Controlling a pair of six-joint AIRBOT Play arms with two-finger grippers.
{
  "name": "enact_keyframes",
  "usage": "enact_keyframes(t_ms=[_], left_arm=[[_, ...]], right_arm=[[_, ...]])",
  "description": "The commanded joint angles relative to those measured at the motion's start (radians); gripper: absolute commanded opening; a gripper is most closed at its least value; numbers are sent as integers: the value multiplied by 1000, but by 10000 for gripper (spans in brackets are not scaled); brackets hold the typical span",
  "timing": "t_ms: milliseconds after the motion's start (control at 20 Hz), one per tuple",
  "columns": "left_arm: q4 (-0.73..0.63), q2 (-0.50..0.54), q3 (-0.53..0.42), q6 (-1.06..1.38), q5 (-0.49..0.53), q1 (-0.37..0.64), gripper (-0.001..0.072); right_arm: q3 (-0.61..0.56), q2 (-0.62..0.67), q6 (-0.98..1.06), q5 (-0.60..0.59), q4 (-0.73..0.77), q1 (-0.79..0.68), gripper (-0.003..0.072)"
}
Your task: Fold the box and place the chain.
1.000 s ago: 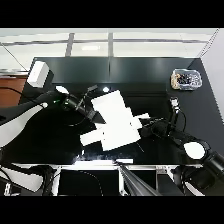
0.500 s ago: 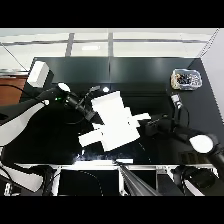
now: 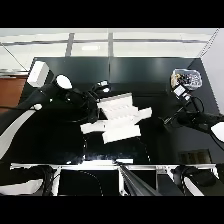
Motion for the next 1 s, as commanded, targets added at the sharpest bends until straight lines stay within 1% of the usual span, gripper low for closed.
enact_keyframes(t_ms=[0,100,200,350,450,550,650,700,800,850,950], left_arm=[[74,55,-19,92,197,-92,20],[86,55,-54,130,227,-134,19],[86,55,-84,137,288,-170,20],[87,54,-150,187,349,-177,20],[87,54,-200,240,445,-177,20],[103,49,-236,269,531,-174,24],[129,47,-240,264,525,-168,24],[129,46,-240,263,518,-168,25],[128,46,-240,273,518,-168,25],[128,47,-240,301,512,-168,25],[128,46,-240,327,494,-168,25]], right_arm=[[13,1,-58,-11,-32,-4,638],[13,1,-126,-2,-30,-4,638],[13,1,-210,14,6,-4,638],[11,-2,-258,15,68,-4,638],[4,-6,-324,24,130,-4,638],[-2,-28,-345,32,183,-4,637],[-10,-60,-359,39,199,-4,637],[-13,-80,-403,42,212,-4,637],[-46,-113,-564,13,302,-4,637],[-73,-132,-630,-1,374,-4,636],[-122,-164,-734,5,467,-2,637]])
